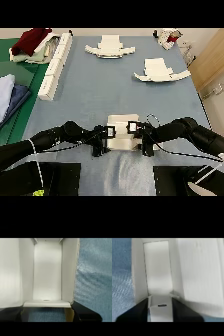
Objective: Fold the box.
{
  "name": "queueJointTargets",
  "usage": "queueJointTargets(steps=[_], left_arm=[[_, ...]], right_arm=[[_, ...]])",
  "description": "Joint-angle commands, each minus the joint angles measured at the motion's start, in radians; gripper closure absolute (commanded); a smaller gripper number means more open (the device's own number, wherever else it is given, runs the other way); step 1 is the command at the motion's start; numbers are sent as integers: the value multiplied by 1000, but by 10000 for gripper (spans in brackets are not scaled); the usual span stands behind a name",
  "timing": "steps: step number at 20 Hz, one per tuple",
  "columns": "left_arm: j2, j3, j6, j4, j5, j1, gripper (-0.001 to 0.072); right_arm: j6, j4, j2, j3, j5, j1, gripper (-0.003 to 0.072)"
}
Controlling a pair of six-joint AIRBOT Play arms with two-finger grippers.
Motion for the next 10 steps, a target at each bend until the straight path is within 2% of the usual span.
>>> queueJointTargets(steps=[1,2,3,4,6,8,9,10], left_arm=[[0,1,2,1,0,0,429],[0,1,2,1,0,0,429],[0,1,2,1,0,0,429],[0,1,2,1,0,0,429],[0,1,2,1,0,0,429],[0,1,2,1,0,0,429],[0,1,2,1,0,0,429],[0,1,2,1,0,0,429]], right_arm=[[233,-140,39,23,-87,0,438],[375,-230,58,39,-125,0,520],[502,-322,76,50,-164,0,640],[602,-409,95,62,-214,-2,677],[768,-549,133,74,-286,-10,681],[1048,-749,162,74,-321,-46,681],[1194,-829,163,74,-349,-85,683],[1307,-849,158,74,-376,-151,684]])
